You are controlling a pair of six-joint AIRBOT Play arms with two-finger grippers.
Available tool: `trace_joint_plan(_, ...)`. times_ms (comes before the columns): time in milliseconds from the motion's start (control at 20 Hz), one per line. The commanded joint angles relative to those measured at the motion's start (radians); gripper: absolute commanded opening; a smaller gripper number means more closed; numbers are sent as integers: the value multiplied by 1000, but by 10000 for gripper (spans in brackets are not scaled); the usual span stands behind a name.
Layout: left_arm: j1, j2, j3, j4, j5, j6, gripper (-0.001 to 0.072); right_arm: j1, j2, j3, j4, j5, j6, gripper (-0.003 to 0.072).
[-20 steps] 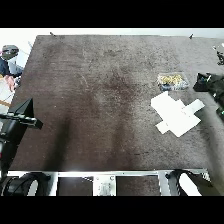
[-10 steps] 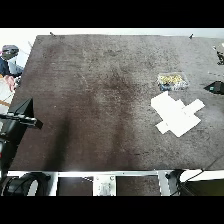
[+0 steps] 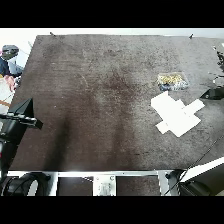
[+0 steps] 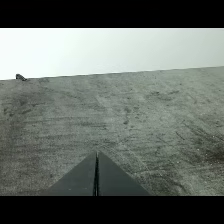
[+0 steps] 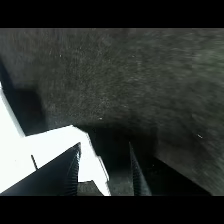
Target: Fold the box and place the chain.
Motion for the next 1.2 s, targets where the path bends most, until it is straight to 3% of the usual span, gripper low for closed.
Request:
trace_joint_plan(0,0,0,0,0,0,0,11,10,-76,24,-13,73,-66,363)
trace_joint_plan(550,0,0,0,0,0,0,11,12,-175,14,83,296,-166,333)
trace_joint_plan(600,0,0,0,0,0,0,11,12,-177,14,84,296,-166,248)
trace_joint_plan(700,0,0,0,0,0,0,11,12,-175,14,82,298,-165,207)
trace_joint_plan(750,0,0,0,0,0,0,11,12,-170,14,86,298,-161,96)
trace_joint_plan(800,0,0,0,0,0,0,11,12,-163,14,95,299,-159,90)
trace_joint_plan(850,0,0,0,0,0,0,11,12,-152,14,118,299,-156,23)
trace_joint_plan(1000,0,0,0,0,0,0,11,12,-85,-48,253,298,-155,13)
trace_joint_plan(1150,0,0,0,0,0,0,11,28,23,-221,380,298,-154,12)
